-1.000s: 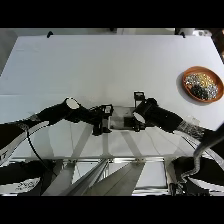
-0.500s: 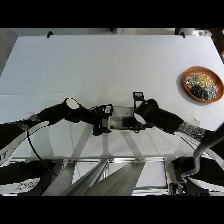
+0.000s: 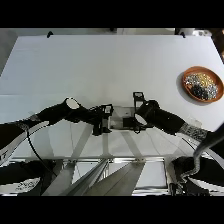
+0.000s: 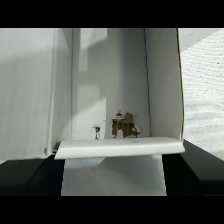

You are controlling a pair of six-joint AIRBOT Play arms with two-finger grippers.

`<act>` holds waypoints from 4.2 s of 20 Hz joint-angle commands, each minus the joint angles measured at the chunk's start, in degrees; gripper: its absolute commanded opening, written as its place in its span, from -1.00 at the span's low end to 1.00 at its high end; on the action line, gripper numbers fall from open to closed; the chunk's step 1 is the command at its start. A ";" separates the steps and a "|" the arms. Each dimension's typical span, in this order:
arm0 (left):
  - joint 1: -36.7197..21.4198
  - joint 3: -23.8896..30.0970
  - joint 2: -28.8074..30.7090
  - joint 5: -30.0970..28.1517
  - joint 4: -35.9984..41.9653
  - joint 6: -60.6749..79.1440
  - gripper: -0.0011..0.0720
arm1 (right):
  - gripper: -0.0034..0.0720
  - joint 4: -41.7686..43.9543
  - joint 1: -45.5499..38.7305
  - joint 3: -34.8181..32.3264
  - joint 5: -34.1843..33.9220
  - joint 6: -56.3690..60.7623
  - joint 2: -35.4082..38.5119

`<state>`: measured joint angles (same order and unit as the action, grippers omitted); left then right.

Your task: Fold the box and place the chain.

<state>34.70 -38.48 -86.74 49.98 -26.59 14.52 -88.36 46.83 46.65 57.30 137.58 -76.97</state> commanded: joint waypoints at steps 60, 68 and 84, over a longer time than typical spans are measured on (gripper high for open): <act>0.04 0.04 0.04 -0.02 -0.02 0.00 0.10 | 0.00 -6.82 -30.97 -4.74 -0.66 -30.58 40.11; 0.04 0.04 0.04 -0.02 -0.02 0.00 0.10 | 0.00 0.11 -63.34 5.09 -4.59 -50.97 20.68; 0.04 0.04 0.04 -0.04 -0.02 0.00 0.10 | -0.01 0.28 -70.47 16.92 -10.23 -47.04 0.24</act>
<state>34.70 -38.48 -86.74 49.95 -26.59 14.52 -87.90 -23.53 63.33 48.56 89.03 -76.12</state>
